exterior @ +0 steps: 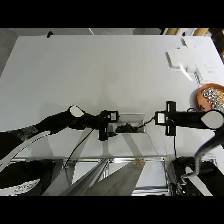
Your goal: Fold the box and place the chain.
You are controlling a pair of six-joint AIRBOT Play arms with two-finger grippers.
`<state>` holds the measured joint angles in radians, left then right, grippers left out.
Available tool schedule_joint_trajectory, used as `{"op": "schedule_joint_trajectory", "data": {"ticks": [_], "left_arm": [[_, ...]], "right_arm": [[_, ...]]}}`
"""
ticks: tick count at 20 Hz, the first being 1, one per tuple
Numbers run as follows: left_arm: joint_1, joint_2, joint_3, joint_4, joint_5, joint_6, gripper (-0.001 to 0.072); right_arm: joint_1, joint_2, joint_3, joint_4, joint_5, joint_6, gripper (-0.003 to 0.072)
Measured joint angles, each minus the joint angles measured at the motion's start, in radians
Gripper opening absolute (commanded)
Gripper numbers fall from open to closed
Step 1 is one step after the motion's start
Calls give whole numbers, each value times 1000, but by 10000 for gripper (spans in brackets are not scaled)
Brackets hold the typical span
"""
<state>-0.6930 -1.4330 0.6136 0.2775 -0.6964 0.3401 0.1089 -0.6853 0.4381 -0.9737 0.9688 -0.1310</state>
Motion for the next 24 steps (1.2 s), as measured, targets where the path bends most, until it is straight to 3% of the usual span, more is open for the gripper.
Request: {"op": "schedule_joint_trajectory", "data": {"ticks": [7, 12, 17, 20, 24], "left_arm": [[0, 0, 0, 0, 0, 0, 344], [0, 0, 0, 0, 0, 0, 344], [0, 0, 0, 0, 0, 0, 344], [0, 0, 0, 0, 0, 0, 344], [0, 0, 0, 0, 0, 0, 344]], "right_arm": [[97, 109, 0, 314, 76, -16, 12], [270, 100, 0, 384, -48, -23, 12], [405, -31, 0, 402, -167, -23, 14], [442, -117, 2, 404, -236, -18, 189], [418, -117, 63, 325, -245, 9, 189]]}}
